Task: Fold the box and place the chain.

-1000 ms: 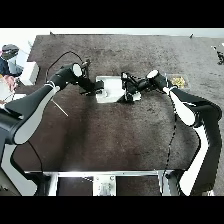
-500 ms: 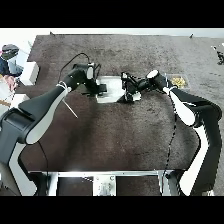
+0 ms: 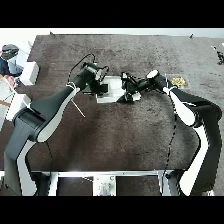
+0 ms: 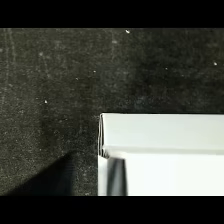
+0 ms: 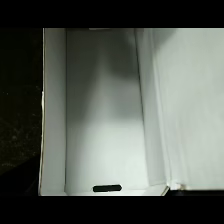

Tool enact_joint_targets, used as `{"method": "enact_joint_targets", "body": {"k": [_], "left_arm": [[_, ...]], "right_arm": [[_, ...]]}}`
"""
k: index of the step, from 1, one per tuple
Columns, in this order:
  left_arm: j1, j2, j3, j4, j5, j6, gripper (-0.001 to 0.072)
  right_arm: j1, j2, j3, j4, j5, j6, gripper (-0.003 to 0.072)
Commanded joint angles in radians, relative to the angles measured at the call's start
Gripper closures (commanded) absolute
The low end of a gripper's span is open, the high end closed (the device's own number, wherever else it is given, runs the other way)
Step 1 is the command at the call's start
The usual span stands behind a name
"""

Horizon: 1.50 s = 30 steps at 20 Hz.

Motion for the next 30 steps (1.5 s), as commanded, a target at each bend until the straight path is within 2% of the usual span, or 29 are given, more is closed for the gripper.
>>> {"method": "enact_joint_targets", "body": {"k": [1, 11, 12, 13, 14, 16, 19, 20, 21, 30], "left_arm": [[-0.002, -0.005, 0.007, 0.029, -0.01, -0.032, 0.0481], [-0.003, -0.033, 0.01, 0.018, -0.001, -0.032, 0.0484], [-0.003, -0.033, 0.01, 0.019, -0.002, -0.032, 0.0576], [-0.003, -0.033, 0.01, 0.019, -0.005, -0.032, 0.0618], [-0.003, -0.033, 0.01, 0.019, -0.004, -0.032, 0.0618], [-0.003, -0.033, 0.01, 0.014, -0.003, -0.028, 0.0669], [-0.003, -0.033, 0.013, 0.011, -0.001, -0.015, 0.0667], [-0.003, -0.033, 0.017, 0.012, -0.002, -0.008, 0.0621], [-0.003, -0.033, 0.024, 0.011, 0.002, 0.009, 0.0512], [-0.002, -0.023, 0.108, 0.012, -0.131, 0.191, 0.0511]], "right_arm": [[0.0, -0.001, 0.0, -0.002, 0.0, 0.0, 0.0277], [0.0, -0.001, 0.0, -0.002, 0.0, 0.0, 0.0277], [0.001, -0.001, 0.0, -0.002, 0.0, 0.0, 0.0277], [0.001, -0.001, 0.0, -0.002, 0.0, 0.0, 0.0277], [0.001, -0.001, 0.0, -0.002, 0.0, 0.0, 0.0277], [0.0, -0.001, 0.0, -0.002, 0.0, 0.0, 0.0277], [0.001, -0.001, 0.0, -0.002, 0.0, 0.0, 0.0277], [0.001, -0.001, 0.0, -0.002, 0.0, 0.0, 0.0277], [0.001, -0.001, 0.0, -0.002, 0.0, 0.0, 0.0277], [0.001, -0.001, 0.0, -0.002, 0.0, 0.0, 0.0277]]}}
